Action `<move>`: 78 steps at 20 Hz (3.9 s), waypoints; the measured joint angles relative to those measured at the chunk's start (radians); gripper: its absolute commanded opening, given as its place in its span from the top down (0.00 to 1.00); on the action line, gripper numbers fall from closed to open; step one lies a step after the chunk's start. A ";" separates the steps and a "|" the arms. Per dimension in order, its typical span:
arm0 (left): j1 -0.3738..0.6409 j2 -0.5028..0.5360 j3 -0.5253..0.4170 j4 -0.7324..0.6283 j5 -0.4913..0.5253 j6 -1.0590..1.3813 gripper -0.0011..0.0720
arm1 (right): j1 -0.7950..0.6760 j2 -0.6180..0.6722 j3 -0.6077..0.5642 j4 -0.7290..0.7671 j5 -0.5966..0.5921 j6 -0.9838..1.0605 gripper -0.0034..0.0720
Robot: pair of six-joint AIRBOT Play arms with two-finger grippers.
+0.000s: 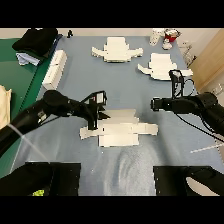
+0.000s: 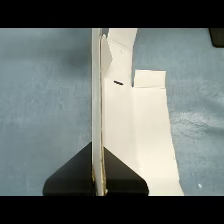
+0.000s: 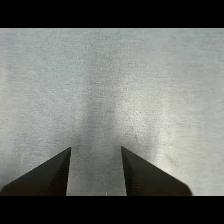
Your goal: Fold the box.
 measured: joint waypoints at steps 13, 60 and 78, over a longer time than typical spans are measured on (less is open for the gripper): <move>-0.428 0.140 -0.360 -0.051 0.689 0.076 0.97 | 0.000 0.000 0.000 0.004 0.042 0.007 0.31; -0.049 -0.179 -0.029 -0.043 -0.084 -0.047 0.97 | 0.000 -0.060 0.000 0.036 0.020 0.007 0.31; -0.050 -0.179 -0.029 -0.040 -0.103 -0.066 0.97 | 0.027 -0.042 0.001 0.209 -0.177 -0.065 0.95</move>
